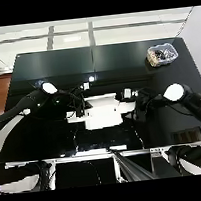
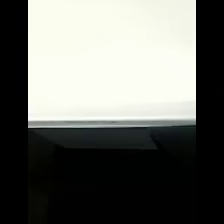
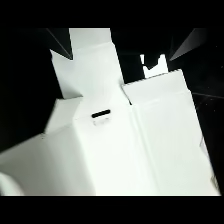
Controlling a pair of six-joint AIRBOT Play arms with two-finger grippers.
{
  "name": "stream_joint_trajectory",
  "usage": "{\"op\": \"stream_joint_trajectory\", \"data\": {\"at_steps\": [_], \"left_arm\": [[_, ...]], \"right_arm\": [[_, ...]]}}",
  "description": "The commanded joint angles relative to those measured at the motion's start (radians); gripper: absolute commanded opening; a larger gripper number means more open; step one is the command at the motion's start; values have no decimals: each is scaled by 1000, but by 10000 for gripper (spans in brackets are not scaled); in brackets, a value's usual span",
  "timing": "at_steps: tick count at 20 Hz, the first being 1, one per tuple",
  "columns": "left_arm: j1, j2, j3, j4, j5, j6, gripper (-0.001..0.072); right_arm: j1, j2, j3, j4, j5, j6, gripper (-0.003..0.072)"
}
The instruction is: Fold the box and place the chain.
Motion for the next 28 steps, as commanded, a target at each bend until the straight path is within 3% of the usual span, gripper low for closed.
{"op": "stream_joint_trajectory", "data": {"at_steps": [1, 5, 10, 13, 19, 24, 28], "left_arm": [[-3, -7, 0, 11, 2, 14, 28], [-3, -7, 0, 7, 0, 14, 27], [-3, -7, 0, 7, -2, 14, 27], [-3, -7, 0, 7, -3, 14, 27], [-3, -6, 0, 7, -27, 14, 28], [-3, -6, 0, 7, -28, 14, 28], [-3, -6, 0, 7, -28, 14, 27]], "right_arm": [[77, -48, -40, 5, -44, -89, 702], [169, -103, -52, 18, -150, -123, 702], [205, -149, -52, 62, -196, -180, 702], [208, -147, -51, 93, -314, -180, 702], [114, -52, -31, 158, -264, -181, 702], [48, -61, -16, 397, -301, -375, 702], [-3, -123, -13, 451, -213, -415, 702]]}}
